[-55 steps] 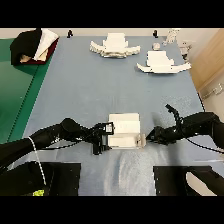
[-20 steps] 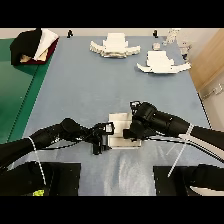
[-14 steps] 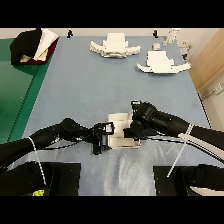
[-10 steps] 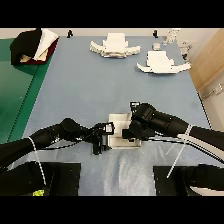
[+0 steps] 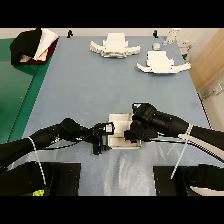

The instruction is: Fold the box.

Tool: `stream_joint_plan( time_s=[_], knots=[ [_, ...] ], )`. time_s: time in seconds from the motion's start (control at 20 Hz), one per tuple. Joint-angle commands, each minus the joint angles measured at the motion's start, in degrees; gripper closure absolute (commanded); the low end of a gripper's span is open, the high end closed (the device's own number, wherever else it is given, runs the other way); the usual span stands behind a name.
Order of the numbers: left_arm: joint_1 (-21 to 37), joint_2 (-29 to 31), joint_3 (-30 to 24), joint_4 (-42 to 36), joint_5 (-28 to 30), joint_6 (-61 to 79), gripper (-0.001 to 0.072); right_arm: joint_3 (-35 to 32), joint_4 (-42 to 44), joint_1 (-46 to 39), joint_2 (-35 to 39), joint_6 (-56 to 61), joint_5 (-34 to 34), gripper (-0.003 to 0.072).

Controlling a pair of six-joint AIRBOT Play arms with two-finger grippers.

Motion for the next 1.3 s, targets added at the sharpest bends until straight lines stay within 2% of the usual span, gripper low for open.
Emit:
stream_joint_plan(
  time_s=[0.0, 0.15, 0.2, 0.25, 0.45, 0.5, 0.55, 0.6, 0.75, 1.0, 1.05, 1.1, 1.15, 1.25],
  knots=[
    [0.02, 0.0, -0.02, 0.02, -0.02, -0.02, 0.0229, -1.55, 2.25, 0.07, 0.0, 0.0, 1.49, 0.0348],
    [0.02, 0.0, -0.02, 0.02, 0.0, -0.02, 0.0229, -2.91, 2.23, 0.04, 0.0, 0.0, 4.0, 0.0478],
    [0.02, 0.0, -0.02, 0.0, 0.0, -0.02, 0.0228, -2.93, 2.16, 0.04, 0.0, -0.04, 4.83, 0.0564],
    [0.02, 0.0, -0.02, 0.02, 0.0, -0.02, 0.0229, -2.93, 2.01, 0.04, 0.02, -0.2, 5.31, 0.0687],
    [0.02, 0.0, -0.02, 0.02, 0.0, -0.02, 0.0229, -2.91, 1.81, 0.04, 0.04, -1.51, 5.18, 0.0686],
    [0.02, 0.0, -0.02, 0.0, 0.0, -0.02, 0.0229, -2.91, 1.81, 0.04, 0.07, -1.62, 4.74, 0.0618],
    [0.02, 0.0, -0.02, 0.0, 0.0, -0.02, 0.0229, -2.89, 2.08, 0.04, 0.2, -2.29, 3.87, 0.0377],
    [0.02, 0.0, -0.02, 0.0, 0.0, -0.02, 0.0229, -2.86, 2.27, 0.04, 0.46, -3.34, 2.08, 0.0349],
    [0.02, 0.0, -0.02, 0.0, 0.0, -0.02, 0.0229, -2.84, 2.12, 0.02, 3.65, -3.69, -0.42, 0.0349],
    [0.02, 0.0, -0.02, 0.02, 0.0, -0.02, 0.0228, -0.44, -3.48, -0.94, 14.32, -3.48, -0.5, 0.0349],
    [0.02, 0.0, -0.02, 0.0, 0.0, -0.02, 0.0229, -0.24, -5.2, -2.71, 16.24, -3.56, -0.52, 0.0392],
    [0.02, 0.0, -0.02, 0.02, 0.0, -0.02, 0.0229, -0.24, -5.99, -5.7, 17.46, -4.33, -0.87, 0.0559],
    [0.02, 0.0, -0.02, 0.02, 0.0, -0.02, 0.0229, -0.24, -5.75, -9.38, 17.68, -6.75, -1.4, 0.0674],
    [0.02, 0.0, -0.02, 0.02, 0.0, -0.02, 0.0229, -0.61, -2.58, -18.43, 16.24, -14.19, -0.7, 0.0685]
  ],
)
